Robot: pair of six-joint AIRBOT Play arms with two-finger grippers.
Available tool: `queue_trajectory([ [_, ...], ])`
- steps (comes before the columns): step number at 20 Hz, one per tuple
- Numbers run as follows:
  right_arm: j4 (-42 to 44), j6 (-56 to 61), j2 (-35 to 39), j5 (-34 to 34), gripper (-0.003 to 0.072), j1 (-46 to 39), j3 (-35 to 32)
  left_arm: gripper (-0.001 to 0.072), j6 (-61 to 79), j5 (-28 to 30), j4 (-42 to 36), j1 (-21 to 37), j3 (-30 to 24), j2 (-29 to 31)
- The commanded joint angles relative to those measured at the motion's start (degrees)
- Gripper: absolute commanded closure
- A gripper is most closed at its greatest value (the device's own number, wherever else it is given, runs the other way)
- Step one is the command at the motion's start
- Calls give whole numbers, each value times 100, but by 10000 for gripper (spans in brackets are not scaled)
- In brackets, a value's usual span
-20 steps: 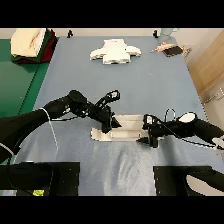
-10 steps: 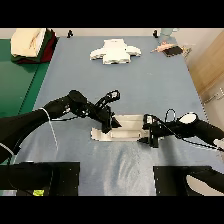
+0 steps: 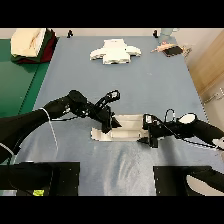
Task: Fold the box.
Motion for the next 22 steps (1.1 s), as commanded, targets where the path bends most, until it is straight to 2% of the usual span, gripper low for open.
queue_trajectory([
  [1, 146, -197, 4, 162, 181, 4, 2, 693, 2, -2, 2, 2, 0, 4],
  [9, 354, -256, 66, 387, 180, 4, -4, 693, 2, -2, 2, 2, 0, 4],
  [13, 367, -258, 55, 350, 156, 4, -4, 693, 2, -2, 2, 2, 0, 4],
  [14, 402, -260, 55, 350, 83, 4, -4, 692, 0, -2, 2, 2, 0, 4],
  [18, 509, -328, 55, 354, 78, 7, -4, 693, 2, -2, 2, 2, 0, 4],
  [22, 262, -350, 61, 385, 79, 4, -46, 693, 2, -2, 2, 2, 0, 4],
])
